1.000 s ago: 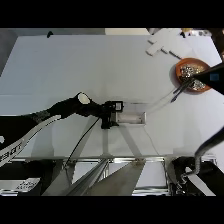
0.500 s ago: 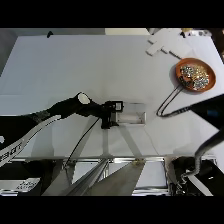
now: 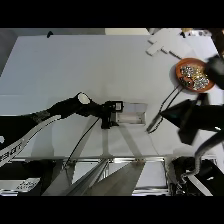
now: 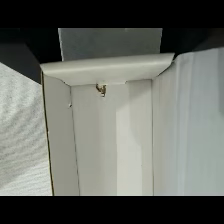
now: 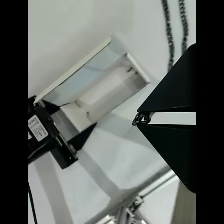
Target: Fold the box and place the chain.
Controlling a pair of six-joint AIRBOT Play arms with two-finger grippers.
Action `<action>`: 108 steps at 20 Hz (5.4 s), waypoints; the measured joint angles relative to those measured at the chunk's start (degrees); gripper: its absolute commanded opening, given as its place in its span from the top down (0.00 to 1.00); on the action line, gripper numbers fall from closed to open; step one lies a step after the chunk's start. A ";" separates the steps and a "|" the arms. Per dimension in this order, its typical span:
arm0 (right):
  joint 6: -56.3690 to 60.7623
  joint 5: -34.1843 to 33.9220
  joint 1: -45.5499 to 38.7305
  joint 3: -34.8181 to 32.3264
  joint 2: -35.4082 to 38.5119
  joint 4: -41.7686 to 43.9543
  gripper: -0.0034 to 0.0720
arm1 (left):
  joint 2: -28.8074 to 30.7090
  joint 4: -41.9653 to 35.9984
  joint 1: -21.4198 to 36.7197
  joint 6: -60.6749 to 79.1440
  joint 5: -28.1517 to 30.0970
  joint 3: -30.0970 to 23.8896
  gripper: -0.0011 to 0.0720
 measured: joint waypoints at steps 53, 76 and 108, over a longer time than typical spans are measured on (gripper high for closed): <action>12.90 -25.88 -19.06 -4.94 -45.51 -19.54 0.60 | 0.00 0.00 0.00 0.02 0.00 0.02 0.64; 13.29 -26.64 -19.08 -5.42 -46.56 -21.86 0.93 | 0.00 0.02 0.00 0.02 0.00 0.02 0.64; 4.15 -9.29 3.21 -5.42 -2.03 3.43 0.93 | 0.00 0.02 0.00 0.02 0.00 0.00 0.64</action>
